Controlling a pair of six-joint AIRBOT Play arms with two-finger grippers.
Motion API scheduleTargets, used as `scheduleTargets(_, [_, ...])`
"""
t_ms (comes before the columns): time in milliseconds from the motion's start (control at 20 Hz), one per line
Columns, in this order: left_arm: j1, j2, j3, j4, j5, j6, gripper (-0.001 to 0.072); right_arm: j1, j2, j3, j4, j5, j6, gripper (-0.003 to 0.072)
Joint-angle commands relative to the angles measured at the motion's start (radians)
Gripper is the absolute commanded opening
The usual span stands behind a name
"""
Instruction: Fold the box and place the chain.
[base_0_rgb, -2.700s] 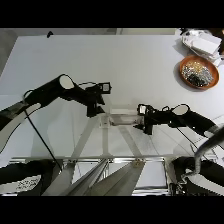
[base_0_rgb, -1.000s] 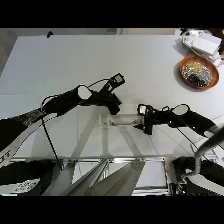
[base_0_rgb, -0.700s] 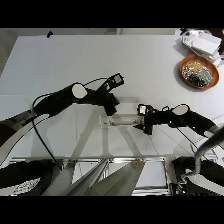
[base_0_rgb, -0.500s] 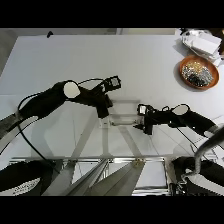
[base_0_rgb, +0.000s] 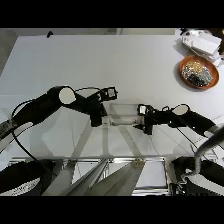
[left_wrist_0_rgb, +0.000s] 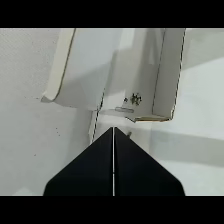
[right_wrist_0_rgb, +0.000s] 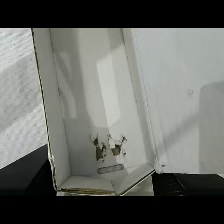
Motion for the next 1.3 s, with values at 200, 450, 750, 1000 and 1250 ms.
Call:
scheduleTargets(200, [0.001, -0.010, -0.026, 0.036, -0.053, 0.002, 0.0002, 0.000, 0.000, 0.000, 0.000, 0.000, 0.000, 0.0477])
scheduleTargets(450, [0.002, -0.010, -0.026, 0.213, -0.165, -0.043, 0.0003, 0.000, 0.000, 0.000, 0.000, 0.000, 0.000, 0.0477])
scheduleTargets(750, [0.002, -0.019, -0.026, 0.240, -0.136, 0.034, 0.0099, 0.000, 0.000, 0.000, 0.000, 0.000, 0.000, 0.0477])
scheduleTargets(1000, [0.001, -0.060, -0.026, 0.233, -0.089, 0.175, 0.0352, 0.000, 0.000, 0.000, 0.000, 0.000, 0.000, 0.0477])
scheduleTargets(1250, [0.001, -0.064, -0.026, 0.194, 0.004, 0.259, 0.0353, 0.000, 0.000, 0.000, 0.000, 0.000, 0.000, 0.0477])
